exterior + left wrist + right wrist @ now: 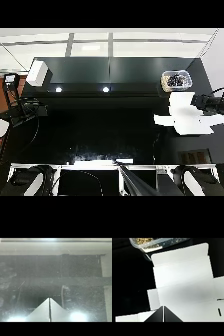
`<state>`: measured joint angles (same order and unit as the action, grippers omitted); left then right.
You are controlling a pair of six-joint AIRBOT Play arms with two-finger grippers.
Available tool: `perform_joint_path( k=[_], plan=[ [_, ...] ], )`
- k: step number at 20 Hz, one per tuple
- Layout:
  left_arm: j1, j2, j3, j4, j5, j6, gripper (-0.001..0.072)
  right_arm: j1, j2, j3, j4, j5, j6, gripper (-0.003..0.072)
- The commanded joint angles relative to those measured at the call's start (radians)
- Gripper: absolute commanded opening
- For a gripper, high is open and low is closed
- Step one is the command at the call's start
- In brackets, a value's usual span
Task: Fold the box and place the chain.
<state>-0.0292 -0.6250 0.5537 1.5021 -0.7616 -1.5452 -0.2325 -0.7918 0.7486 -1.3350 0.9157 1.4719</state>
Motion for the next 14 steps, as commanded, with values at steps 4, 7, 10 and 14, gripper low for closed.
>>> perform_joint_path(
  k=[4,7,10,14],
  plan=[
    [0.000,0.001,0.001,-0.001,0.002,0.000,0.0025,0.000,-0.001,0.001,0.035,-0.047,0.002,0.0012],
    [0.000,-0.001,0.001,-0.050,0.088,0.000,0.0025,0.000,-0.001,0.000,0.036,-0.060,0.001,0.0040],
    [-0.001,-0.021,0.000,-0.248,0.238,0.000,0.0059,0.000,-0.006,0.000,0.018,-0.085,0.000,0.0720],
    [-0.060,-0.124,0.005,-0.290,0.311,0.005,0.0707,-0.013,-0.090,0.010,-0.109,-0.138,0.064,0.0720]
  ],
)
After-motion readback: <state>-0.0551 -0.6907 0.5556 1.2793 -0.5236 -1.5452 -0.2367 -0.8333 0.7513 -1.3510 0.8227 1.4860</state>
